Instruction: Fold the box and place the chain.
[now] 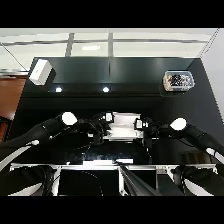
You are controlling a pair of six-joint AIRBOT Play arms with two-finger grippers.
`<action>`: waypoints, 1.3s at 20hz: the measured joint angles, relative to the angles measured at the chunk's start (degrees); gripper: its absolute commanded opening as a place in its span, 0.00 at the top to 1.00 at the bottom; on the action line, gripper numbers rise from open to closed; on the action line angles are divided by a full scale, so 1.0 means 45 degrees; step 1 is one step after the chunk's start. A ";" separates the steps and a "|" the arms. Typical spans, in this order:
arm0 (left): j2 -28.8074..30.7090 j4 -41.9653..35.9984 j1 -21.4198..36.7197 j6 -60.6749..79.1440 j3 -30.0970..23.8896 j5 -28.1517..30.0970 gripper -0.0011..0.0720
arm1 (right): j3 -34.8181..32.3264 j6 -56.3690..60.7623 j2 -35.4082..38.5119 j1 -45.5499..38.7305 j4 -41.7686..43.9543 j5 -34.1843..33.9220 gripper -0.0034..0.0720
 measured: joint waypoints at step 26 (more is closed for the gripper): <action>0.2259 0.3060 0.4046 -0.8796 0.0136 -0.1836 0.95 | 0.0000 0.0053 0.0000 0.0087 -0.0024 -0.0073 0.41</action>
